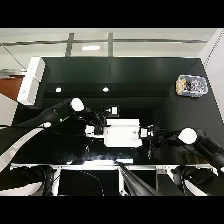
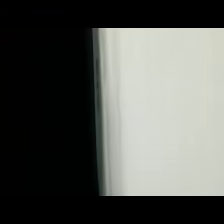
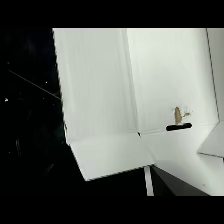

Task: Fold the box and place the chain.

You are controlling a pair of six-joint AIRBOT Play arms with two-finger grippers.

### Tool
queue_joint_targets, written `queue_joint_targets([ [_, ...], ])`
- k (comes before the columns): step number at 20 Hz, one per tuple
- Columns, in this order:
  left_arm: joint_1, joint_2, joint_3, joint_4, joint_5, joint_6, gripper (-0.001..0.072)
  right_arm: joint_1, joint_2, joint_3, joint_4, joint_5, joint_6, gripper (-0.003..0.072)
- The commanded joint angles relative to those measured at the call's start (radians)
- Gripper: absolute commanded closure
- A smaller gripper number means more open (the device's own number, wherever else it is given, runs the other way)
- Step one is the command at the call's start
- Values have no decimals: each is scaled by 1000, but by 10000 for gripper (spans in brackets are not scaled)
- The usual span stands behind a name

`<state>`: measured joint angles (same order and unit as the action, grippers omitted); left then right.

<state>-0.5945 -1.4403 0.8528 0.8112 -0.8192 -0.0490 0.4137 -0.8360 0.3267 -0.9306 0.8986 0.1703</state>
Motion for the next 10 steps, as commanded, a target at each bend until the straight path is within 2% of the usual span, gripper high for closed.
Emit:
queue_joint_targets([
  [1, -1, -1, 0, -1, 0, 0, 677, 66, -17, -2, 18, -125, -3, -14],
  [10, -1, -1, 0, -1, 0, -4, 676, 87, -12, 16, 35, -144, 60, -14],
])
